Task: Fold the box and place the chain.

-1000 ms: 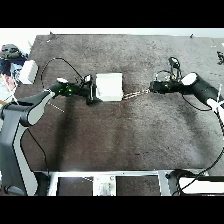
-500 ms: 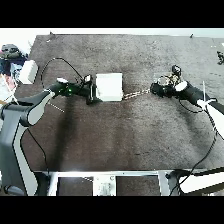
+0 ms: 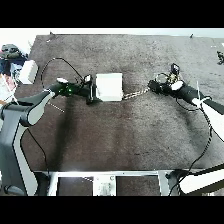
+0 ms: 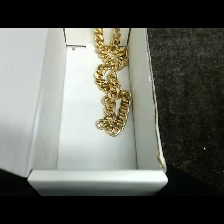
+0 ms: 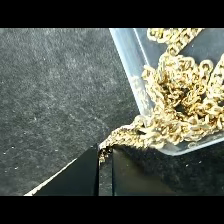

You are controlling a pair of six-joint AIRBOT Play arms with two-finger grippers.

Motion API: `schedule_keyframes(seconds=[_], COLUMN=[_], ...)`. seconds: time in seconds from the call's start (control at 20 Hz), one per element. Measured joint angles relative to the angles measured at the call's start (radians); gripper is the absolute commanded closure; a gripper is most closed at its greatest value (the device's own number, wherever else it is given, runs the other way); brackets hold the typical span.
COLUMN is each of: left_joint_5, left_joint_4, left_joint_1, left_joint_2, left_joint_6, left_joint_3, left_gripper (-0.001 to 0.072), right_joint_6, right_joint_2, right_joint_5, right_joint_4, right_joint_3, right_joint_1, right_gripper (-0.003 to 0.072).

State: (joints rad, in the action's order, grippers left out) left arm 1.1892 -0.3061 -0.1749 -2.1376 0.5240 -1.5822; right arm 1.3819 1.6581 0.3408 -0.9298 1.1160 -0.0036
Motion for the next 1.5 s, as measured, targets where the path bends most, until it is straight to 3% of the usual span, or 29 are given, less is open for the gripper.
schedule_keyframes(seconds=[0.45, 0.75, 1.15, 1.5], left_joint_5=[0.000, 0.000, 0.000, 0.000], left_joint_4=[0.000, 0.000, 0.000, 0.000], left_joint_1=[0.000, 0.000, 0.000, 0.000], left_joint_2=[0.000, 0.000, 0.000, 0.000], left_joint_6=[0.000, 0.000, 0.000, 0.000], left_joint_3=[0.000, 0.000, 0.000, 0.000], left_gripper=[0.0244, 0.0244, 0.0244, 0.0244], right_joint_6=[-0.019, -0.059, -0.100, -0.061], right_joint_2=[-0.258, -0.412, -0.380, -0.207], right_joint_5=[0.038, -0.088, -0.113, -0.057], right_joint_4=[0.010, 0.011, 0.009, 0.013], right_joint_3=[0.001, 0.056, 0.184, 0.198], right_joint_1=[0.160, 0.369, 0.548, 0.572], right_gripper=[0.0674, 0.0674, 0.0674, 0.0673])
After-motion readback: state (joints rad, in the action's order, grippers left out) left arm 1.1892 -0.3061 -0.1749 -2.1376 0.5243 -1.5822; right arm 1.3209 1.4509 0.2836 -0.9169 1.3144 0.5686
